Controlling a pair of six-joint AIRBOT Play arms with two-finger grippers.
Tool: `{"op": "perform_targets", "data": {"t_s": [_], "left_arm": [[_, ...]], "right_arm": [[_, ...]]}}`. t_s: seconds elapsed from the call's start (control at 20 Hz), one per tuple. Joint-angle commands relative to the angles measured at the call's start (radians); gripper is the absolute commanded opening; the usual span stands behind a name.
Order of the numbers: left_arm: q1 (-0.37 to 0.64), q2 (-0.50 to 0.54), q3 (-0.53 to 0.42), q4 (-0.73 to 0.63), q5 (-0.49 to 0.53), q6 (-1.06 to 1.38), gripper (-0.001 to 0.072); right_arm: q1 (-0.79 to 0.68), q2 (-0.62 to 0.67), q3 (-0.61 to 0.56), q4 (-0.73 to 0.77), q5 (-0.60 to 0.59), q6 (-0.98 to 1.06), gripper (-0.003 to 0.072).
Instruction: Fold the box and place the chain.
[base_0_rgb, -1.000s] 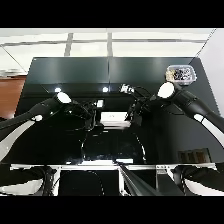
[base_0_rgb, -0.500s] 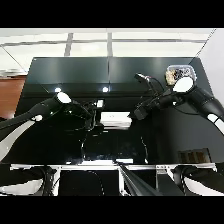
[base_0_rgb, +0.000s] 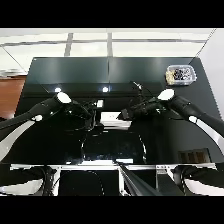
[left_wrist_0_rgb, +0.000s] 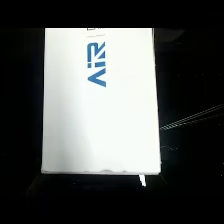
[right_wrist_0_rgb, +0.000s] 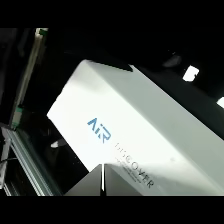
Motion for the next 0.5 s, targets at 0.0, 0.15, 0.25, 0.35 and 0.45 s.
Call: {"op": "perform_targets", "data": {"t_s": [0.0, 0.15, 0.25, 0.35, 0.45], "left_arm": [[0.000, -0.001, 0.001, 0.000, 0.000, 0.002, 0.0372], [0.000, -0.001, 0.001, 0.000, 0.001, 0.002, 0.0372], [0.000, -0.001, 0.001, 0.000, 0.001, 0.002, 0.0371], [0.000, -0.001, 0.001, 0.000, 0.001, 0.002, 0.0372], [0.000, -0.001, 0.001, -0.001, 0.001, 0.001, 0.0373]], "right_arm": [[0.006, -0.032, -0.003, -0.065, -0.041, 0.032, 0.0017], [0.006, -0.032, -0.003, -0.132, -0.078, 0.048, 0.0017], [0.006, -0.032, -0.003, -0.121, -0.095, 0.037, 0.0017], [0.003, -0.029, 0.000, -0.095, -0.086, -0.013, 0.0017], [-0.010, -0.011, 0.020, -0.094, -0.041, -0.055, 0.0018]]}}
